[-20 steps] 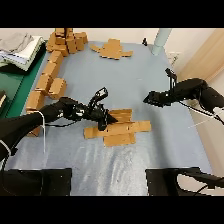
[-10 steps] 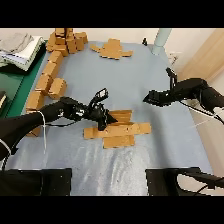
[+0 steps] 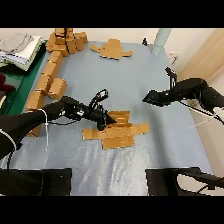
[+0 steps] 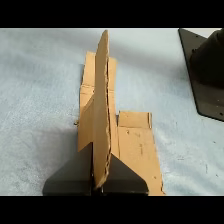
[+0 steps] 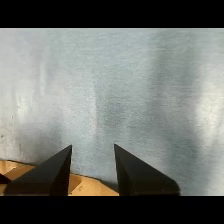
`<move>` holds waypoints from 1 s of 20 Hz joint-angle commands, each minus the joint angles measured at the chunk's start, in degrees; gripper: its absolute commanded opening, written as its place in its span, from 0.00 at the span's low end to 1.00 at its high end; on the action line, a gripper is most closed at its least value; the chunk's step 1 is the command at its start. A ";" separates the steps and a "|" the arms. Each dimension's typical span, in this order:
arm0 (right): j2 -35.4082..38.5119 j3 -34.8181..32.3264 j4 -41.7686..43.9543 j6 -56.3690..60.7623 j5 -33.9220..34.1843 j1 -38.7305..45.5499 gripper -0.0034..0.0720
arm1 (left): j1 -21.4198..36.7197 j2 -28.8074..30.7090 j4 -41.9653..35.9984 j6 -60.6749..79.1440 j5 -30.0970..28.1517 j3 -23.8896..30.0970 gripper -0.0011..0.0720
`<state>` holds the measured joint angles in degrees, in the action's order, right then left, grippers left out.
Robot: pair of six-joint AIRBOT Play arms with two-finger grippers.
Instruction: Fold the box.
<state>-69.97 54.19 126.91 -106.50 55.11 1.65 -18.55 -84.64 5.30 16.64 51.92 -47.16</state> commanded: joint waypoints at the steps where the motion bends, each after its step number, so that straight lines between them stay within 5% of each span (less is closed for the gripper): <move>1: 0.02 0.00 -0.04 0.00 -0.02 0.07 0.59 | 0.07 -1.09 0.26 -0.20 0.15 -0.04 0.03; 11: -0.09 0.00 -0.07 0.00 -0.04 0.09 0.59 | 0.07 -1.55 -0.24 -0.20 5.38 -2.01 0.03; 20: -1.16 0.00 -0.04 0.00 -0.04 0.09 0.59 | 0.07 -2.23 -0.17 -0.24 3.63 -2.05 0.03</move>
